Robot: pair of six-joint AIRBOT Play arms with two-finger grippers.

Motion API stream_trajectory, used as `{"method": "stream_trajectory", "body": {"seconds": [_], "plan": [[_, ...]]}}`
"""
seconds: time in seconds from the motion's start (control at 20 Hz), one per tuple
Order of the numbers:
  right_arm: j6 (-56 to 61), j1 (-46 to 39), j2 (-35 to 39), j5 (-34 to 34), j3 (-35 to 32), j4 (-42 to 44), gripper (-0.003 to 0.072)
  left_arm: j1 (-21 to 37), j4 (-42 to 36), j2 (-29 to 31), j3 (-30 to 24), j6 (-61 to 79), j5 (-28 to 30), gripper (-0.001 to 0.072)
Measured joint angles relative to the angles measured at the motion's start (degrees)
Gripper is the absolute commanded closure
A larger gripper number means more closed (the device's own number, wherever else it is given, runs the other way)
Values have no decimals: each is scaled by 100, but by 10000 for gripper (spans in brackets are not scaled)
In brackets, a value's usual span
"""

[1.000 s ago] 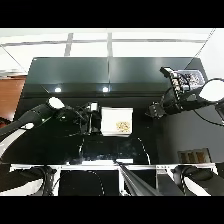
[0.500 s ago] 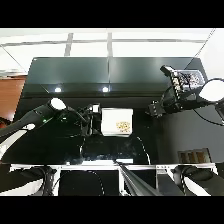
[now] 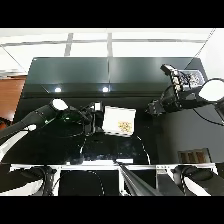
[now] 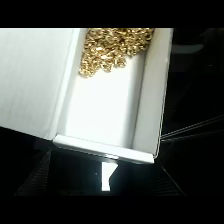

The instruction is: Fold the box and place the chain.

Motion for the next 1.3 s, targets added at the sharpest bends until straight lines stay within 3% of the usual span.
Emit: {"method": "stream_trajectory", "body": {"seconds": [0.5,0.6,0.7,0.75,0.85,1.0,1.1,1.3], "plan": [[2,0,-2,-76,0,2,414,-273,-24,-37,15,398,140,5],[0,0,-2,-81,0,2,414,-302,-22,-44,15,420,140,57],[0,0,-2,-118,-11,2,413,-313,-22,-44,15,442,136,217],[0,0,-4,-160,-33,0,409,-319,-24,-44,15,442,136,226],[2,0,-11,-413,-142,2,41,-323,-24,-44,15,439,138,226],[-2,0,-138,-1023,-278,7,42,-330,-24,-44,15,437,140,229],[-96,0,-372,-1528,-317,101,58,-330,-24,-44,15,437,144,340],[-1082,55,-1075,-1945,-352,758,58,-330,-24,-39,15,415,162,331]]}}
